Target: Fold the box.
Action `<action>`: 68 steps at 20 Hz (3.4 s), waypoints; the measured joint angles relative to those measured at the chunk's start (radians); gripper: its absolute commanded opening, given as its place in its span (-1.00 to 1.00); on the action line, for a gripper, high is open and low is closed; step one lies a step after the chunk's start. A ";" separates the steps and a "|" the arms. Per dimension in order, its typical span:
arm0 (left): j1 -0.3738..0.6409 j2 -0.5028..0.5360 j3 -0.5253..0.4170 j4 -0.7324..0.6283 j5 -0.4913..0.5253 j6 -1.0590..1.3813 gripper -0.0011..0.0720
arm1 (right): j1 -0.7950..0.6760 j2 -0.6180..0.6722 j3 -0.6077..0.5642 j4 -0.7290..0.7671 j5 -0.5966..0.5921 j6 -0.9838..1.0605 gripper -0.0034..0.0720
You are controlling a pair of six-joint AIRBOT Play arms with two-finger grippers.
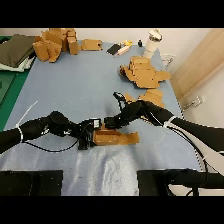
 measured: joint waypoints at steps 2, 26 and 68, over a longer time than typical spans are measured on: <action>0.000 0.000 0.000 0.000 0.000 0.000 0.27 | 0.000 -0.003 0.000 -0.002 -0.005 -0.007 -0.34; 0.000 0.000 0.000 0.000 0.000 0.001 0.27 | -0.026 0.381 -0.132 -0.298 -0.417 -0.701 0.49; -0.001 0.000 0.000 -0.005 0.001 -0.002 0.27 | 0.099 0.300 -0.128 -0.349 -0.200 -0.747 -0.90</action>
